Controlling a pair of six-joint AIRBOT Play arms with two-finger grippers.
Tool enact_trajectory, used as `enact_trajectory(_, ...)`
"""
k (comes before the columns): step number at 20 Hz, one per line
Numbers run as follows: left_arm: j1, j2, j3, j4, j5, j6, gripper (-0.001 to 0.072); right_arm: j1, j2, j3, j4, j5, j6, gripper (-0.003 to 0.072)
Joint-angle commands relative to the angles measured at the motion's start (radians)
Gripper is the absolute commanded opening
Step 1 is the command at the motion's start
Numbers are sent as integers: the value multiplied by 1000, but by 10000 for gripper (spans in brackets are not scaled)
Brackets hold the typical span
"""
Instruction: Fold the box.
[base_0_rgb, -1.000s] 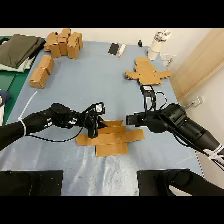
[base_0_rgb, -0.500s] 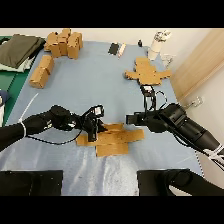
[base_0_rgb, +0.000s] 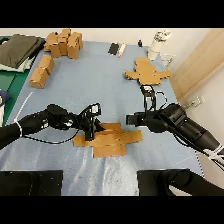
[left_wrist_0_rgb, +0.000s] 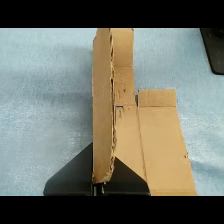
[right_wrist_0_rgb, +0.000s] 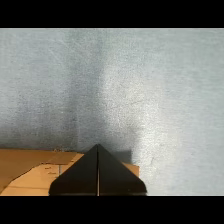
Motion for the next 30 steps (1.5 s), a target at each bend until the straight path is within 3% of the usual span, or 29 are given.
enact_trajectory(1,2,-5,-2,3,-4,-5,13,1,0,0,6,0,0,4)
enact_trajectory(4,2,-9,-2,5,-1,-7,14,1,-2,0,4,-17,-2,4)
enact_trajectory(8,4,-9,-1,5,5,-7,14,34,18,0,47,-158,-129,3)
enact_trajectory(11,4,-9,-1,5,6,-7,14,204,68,-13,103,-232,-238,2)
enact_trajectory(15,5,-9,-1,5,6,-7,14,539,105,-150,39,-185,-451,16)
enact_trajectory(16,4,-9,-1,5,5,-7,14,588,104,-187,11,-166,-478,195)
enact_trajectory(17,4,-9,-1,5,6,-7,14,618,104,-224,-25,-151,-500,436)
enact_trajectory(21,5,-9,-1,5,5,-7,14,623,87,-270,-90,-137,-646,457)
enact_trajectory(24,5,-9,-1,4,6,-7,14,623,85,-270,-102,-62,-739,457)
enact_trajectory(30,5,-9,-1,4,6,-7,14,623,44,-270,-130,9,-805,457)
